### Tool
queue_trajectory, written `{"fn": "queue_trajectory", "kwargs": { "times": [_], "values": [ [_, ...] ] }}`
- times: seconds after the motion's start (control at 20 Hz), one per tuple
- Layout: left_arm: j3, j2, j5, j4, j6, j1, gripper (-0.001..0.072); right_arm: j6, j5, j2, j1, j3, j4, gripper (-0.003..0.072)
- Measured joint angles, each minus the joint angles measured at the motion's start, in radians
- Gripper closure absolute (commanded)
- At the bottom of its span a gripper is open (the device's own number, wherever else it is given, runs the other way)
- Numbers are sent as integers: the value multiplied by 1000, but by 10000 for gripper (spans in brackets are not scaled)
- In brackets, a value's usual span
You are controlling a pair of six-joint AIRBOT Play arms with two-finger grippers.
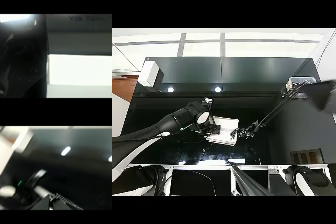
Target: Fold the box and place the chain.
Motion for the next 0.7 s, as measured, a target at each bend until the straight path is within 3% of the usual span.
{"fn": "queue_trajectory", "kwargs": {
  "times": [0.3,0.5,0.7],
  "values": [
    [0,0,0,0,0,0,672,-8,-246,-53,333,-265,130,653],
    [0,0,0,0,0,0,672,-13,-419,-164,527,-314,177,653],
    [0,0,0,0,0,0,672,-20,-510,-270,623,-328,191,653]
  ]
}}
